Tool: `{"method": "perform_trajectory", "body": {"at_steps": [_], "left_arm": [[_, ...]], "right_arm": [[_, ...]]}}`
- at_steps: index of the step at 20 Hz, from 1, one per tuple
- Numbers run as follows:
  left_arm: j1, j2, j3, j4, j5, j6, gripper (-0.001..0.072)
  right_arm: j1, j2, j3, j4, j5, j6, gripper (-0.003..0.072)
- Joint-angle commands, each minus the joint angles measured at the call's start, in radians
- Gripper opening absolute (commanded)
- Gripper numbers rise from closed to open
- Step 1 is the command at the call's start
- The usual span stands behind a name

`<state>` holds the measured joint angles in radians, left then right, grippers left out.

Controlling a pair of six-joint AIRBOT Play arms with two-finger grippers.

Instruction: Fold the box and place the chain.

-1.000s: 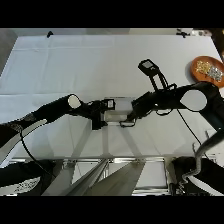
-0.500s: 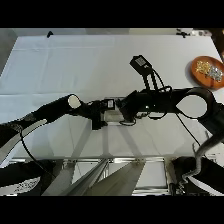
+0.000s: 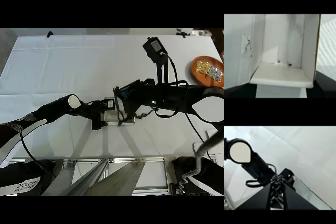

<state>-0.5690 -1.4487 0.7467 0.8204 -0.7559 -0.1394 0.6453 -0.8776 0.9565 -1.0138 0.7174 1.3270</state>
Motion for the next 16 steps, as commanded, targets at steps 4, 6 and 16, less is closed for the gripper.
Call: {"method": "perform_trajectory", "body": {"at_steps": [4,6,16], "left_arm": [[0.0,0.001,0.0,0.0,0.0,0.0,0.0135],[0.0,0.001,0.0,0.0,0.0,0.0,0.0135],[0.0,0.001,0.0,0.0,0.0,0.0,0.0135]], "right_arm": [[-0.018,0.009,0.01,-0.058,0.026,0.016,0.001],[-0.055,0.009,0.01,-0.096,0.026,0.037,0.001],[-0.148,0.011,0.034,-0.054,-0.093,0.0,0.0008]]}}
